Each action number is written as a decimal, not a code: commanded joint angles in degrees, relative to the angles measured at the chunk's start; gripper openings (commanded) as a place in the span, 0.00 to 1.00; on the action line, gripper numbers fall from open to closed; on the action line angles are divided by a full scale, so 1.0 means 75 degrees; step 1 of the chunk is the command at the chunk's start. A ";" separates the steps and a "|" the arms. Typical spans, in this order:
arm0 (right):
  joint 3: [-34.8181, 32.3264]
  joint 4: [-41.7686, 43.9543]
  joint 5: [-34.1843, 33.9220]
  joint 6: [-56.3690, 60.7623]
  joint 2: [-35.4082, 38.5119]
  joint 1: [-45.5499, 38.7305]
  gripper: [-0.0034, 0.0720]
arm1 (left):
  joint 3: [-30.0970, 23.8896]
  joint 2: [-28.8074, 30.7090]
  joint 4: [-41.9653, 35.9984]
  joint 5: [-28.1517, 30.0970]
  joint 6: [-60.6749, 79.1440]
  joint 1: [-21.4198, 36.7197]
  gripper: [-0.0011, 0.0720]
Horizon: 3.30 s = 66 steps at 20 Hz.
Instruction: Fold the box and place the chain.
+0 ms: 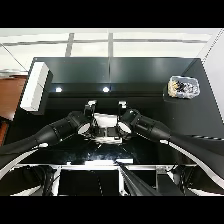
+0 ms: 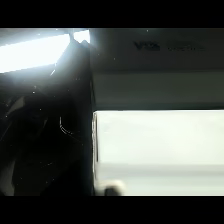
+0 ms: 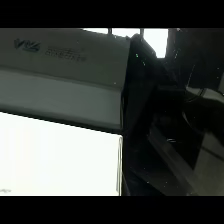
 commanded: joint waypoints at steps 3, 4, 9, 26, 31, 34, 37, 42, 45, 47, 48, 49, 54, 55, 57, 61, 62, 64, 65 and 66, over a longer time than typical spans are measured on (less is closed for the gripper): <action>0.0000 -0.0029 -0.0003 0.0041 -0.0003 0.0003 0.41 | 0.0000 0.0000 0.0020 0.0000 -0.0003 0.0003 0.06; 0.0000 -0.0029 -0.0003 0.0041 -0.0006 0.0003 0.41 | 0.0000 0.0000 0.0020 0.0000 -0.0006 0.0003 0.06; 0.0000 0.0009 0.0035 0.0041 -0.0108 0.0003 0.41 | 0.0000 0.0000 0.0017 -0.0015 -0.0006 0.0003 0.06; 0.0000 0.0146 0.0020 0.0283 -0.0102 0.0003 0.65 | 0.0000 0.0000 0.0023 -0.0015 -0.0003 0.0003 0.06; 0.0006 0.0134 0.0417 -0.0012 0.0082 -0.0015 0.65 | 0.0000 0.0000 0.0023 -0.0035 -0.0003 0.0003 0.06; 0.0006 -0.0020 0.0708 -0.0656 0.0490 -0.0017 0.65 | 0.0000 0.0000 0.0020 -0.0050 -0.0006 0.0003 0.06; 0.0017 0.0175 0.0758 -0.1355 0.1236 -0.0306 0.65 | -0.0003 0.0000 0.0017 -0.0055 -0.0006 -0.0003 0.06; 0.0020 -0.0032 0.0868 -0.1868 0.3080 -0.1309 0.65 | -0.0003 0.0000 -0.0006 -0.0055 -0.0006 -0.0006 0.06; 0.0020 -0.1824 0.1585 -0.1871 0.3806 -0.2189 0.65 | -0.0003 0.0000 -0.0009 -0.0055 -0.0006 -0.0012 0.06; 0.0006 -0.3031 0.2040 -0.2060 0.3856 -0.2885 0.65 | -0.0003 0.0000 -0.0006 -0.0058 -0.0006 -0.0012 0.06; -0.0047 -0.3404 0.1953 -0.2206 0.3856 -0.3279 0.65 | -0.0003 0.0000 -0.0006 -0.0055 -0.0006 -0.0012 0.06; -0.0114 -0.3692 0.1728 -0.2253 0.3847 -0.3751 0.65 | -0.0003 0.0000 -0.0009 -0.0055 -0.0006 -0.0012 0.06; -0.0163 -0.3287 -0.0003 -0.2588 0.3214 -0.6292 1.00 | -0.0003 0.0000 0.0000 -0.0052 -0.0003 -0.0012 0.06; -0.0160 -0.3048 -0.0399 -0.2640 0.2984 -0.6735 1.00 | -0.0003 -0.0003 0.0000 -0.0052 -0.0003 -0.0012 0.06; -0.0149 -0.2990 -0.1142 -0.2716 0.2489 -0.7312 1.00 | -0.0003 -0.0003 0.0000 -0.0064 -0.0003 -0.0012 0.06; 0.0618 -0.2719 -0.1507 -0.2707 0.1096 -0.8058 1.00 | -0.0003 -0.0003 0.0015 -0.0055 -0.0003 -0.0012 0.06; 0.0944 -0.2524 -0.1445 -0.2704 0.0746 -0.8183 1.00 | -0.0003 -0.0006 0.0026 -0.0052 -0.0003 -0.0012 0.06; 0.1606 -0.2215 -0.1236 -0.2707 0.0061 -0.8361 1.00 | -0.0003 -0.0017 0.0020 -0.0052 -0.0003 -0.0012 0.06; 0.1886 -0.2224 -0.1102 -0.2710 -0.0248 -0.8396 1.00 | -0.0003 -0.0017 0.0020 -0.0058 -0.0003 -0.0012 0.06; 0.2107 -0.2253 -0.0997 -0.2710 -0.0507 -0.8428 0.89 | -0.0003 -0.0017 0.0015 -0.0058 -0.0003 -0.0012 0.06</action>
